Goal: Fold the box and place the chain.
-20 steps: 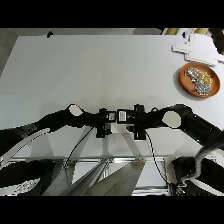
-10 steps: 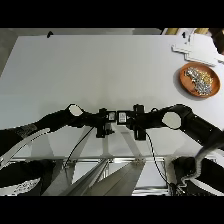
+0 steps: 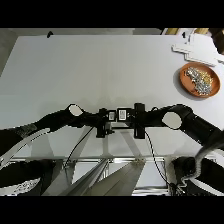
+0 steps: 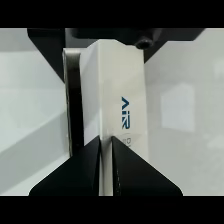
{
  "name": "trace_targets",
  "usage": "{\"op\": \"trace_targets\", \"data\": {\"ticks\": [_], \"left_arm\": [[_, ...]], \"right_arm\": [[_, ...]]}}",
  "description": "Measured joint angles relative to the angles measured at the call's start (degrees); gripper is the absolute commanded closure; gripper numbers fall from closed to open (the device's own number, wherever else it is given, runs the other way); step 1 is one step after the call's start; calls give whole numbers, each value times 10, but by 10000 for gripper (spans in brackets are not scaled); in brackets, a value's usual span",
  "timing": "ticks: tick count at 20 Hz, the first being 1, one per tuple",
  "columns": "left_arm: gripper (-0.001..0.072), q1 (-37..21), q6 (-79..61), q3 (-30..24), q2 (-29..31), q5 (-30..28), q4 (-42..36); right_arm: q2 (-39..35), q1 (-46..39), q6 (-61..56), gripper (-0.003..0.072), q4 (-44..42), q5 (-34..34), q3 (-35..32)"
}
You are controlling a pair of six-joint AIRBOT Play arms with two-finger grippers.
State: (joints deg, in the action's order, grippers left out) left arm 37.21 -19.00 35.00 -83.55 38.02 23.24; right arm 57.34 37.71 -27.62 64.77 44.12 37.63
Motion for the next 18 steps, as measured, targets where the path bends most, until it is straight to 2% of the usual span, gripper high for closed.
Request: {"op": "trace_targets", "data": {"ticks": [10,15,17,18], "left_arm": [[491,0,-1,0,0,0,1],[491,0,-4,0,0,-1,2],[491,0,-5,0,0,-1,2],[491,0,-5,0,0,-1,2]], "right_arm": [[0,0,7,625,12,-8,0],[9,0,28,615,-14,2,-10],[13,0,34,439,-24,8,-14],[13,0,36,395,-29,14,-15]]}}
